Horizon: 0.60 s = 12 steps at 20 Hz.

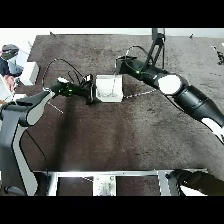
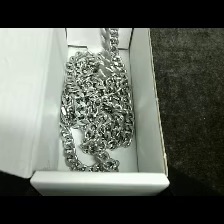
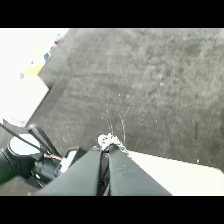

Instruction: Fold the box and place the chain.

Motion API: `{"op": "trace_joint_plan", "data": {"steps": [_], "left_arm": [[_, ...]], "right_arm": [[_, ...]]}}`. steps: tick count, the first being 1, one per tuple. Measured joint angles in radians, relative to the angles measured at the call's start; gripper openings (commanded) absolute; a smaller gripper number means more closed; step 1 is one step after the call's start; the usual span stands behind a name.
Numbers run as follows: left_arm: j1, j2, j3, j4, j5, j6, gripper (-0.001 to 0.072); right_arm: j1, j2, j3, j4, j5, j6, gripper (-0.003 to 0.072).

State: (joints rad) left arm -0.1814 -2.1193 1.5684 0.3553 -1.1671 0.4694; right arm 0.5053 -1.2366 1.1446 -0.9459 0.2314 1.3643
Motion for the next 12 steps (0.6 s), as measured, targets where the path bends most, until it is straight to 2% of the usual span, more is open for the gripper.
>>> {"op": "trace_joint_plan", "data": {"steps": [1,5,12], "left_arm": [[0.000,0.000,0.000,0.000,0.000,0.000,0.0230],[0.000,0.000,0.000,0.000,0.000,0.000,0.0230],[0.000,0.000,0.000,0.000,0.000,0.000,0.0230]], "right_arm": [[-0.001,-0.015,0.000,-0.008,0.019,-0.001,0.0241],[-0.081,-0.060,-0.015,-0.091,0.100,0.008,0.0241],[-0.435,-0.125,-0.148,-0.141,0.166,0.081,0.0242]]}}
